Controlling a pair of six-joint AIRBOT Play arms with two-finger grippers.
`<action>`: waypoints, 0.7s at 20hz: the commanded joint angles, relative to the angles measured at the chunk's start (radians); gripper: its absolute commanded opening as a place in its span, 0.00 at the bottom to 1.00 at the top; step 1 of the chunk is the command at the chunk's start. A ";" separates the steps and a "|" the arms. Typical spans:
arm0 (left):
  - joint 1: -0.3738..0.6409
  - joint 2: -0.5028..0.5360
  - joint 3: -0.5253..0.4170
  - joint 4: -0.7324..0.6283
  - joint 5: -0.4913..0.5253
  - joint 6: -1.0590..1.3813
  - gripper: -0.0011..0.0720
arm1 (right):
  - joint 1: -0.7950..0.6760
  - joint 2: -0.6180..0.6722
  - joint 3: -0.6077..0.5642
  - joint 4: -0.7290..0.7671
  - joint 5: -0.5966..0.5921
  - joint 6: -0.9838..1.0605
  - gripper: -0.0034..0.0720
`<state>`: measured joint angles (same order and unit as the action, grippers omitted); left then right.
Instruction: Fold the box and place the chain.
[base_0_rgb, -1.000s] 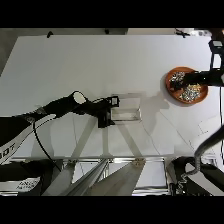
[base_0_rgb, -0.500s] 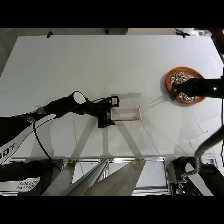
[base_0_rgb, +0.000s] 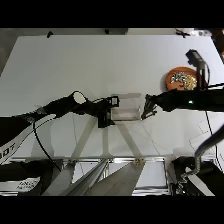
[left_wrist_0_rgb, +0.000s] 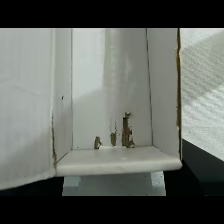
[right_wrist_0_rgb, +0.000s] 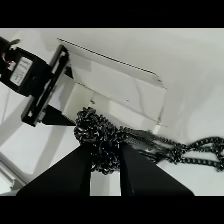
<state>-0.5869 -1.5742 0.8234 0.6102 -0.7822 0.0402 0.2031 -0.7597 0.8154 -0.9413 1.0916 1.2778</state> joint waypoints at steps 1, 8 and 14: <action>-0.001 0.000 0.000 0.000 0.000 0.000 0.25 | 0.126 -0.054 -0.023 0.006 -0.098 0.027 0.06; 0.000 0.000 0.000 0.000 0.000 0.000 0.25 | 0.314 -0.308 -0.053 0.006 -0.227 0.034 0.06; 0.000 0.000 0.000 0.000 0.000 0.000 0.25 | 0.393 -0.504 -0.053 0.010 -0.319 0.034 0.07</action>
<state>-0.5869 -1.5742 0.8238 0.6102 -0.7822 0.0402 0.5621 -1.1809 0.7631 -0.9340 0.8318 1.3102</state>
